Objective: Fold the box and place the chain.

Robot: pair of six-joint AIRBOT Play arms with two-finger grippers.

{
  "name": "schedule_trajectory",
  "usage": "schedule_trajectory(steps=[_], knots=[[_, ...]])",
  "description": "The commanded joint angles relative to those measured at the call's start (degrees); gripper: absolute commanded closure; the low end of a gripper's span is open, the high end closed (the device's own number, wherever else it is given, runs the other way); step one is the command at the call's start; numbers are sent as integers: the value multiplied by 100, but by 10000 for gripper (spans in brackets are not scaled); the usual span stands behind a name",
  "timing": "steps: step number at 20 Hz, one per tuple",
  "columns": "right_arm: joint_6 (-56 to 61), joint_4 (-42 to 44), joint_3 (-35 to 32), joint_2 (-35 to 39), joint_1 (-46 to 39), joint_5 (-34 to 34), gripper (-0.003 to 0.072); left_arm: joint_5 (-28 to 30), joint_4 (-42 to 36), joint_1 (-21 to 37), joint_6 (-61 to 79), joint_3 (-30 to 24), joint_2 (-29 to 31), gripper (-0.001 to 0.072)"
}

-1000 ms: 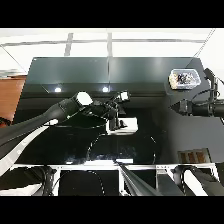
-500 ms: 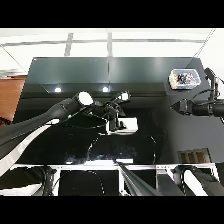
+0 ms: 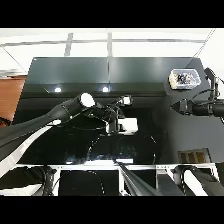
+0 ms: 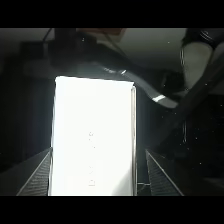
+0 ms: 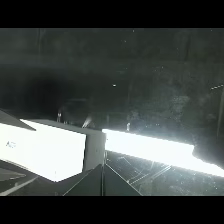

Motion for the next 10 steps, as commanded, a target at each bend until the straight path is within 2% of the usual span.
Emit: schedule_trajectory(steps=[1, 8, 10], knots=[[2, 0, 2, 4, -4, 2, 672, -4, 70, -22, 0, 4, -2, -6], [2, -2, 0, 4, -4, 0, 672, 317, 459, -310, -59, 9, -2, -7], [2, -2, 2, 4, -4, 0, 672, 444, 802, -393, -264, 9, -2, -7]])
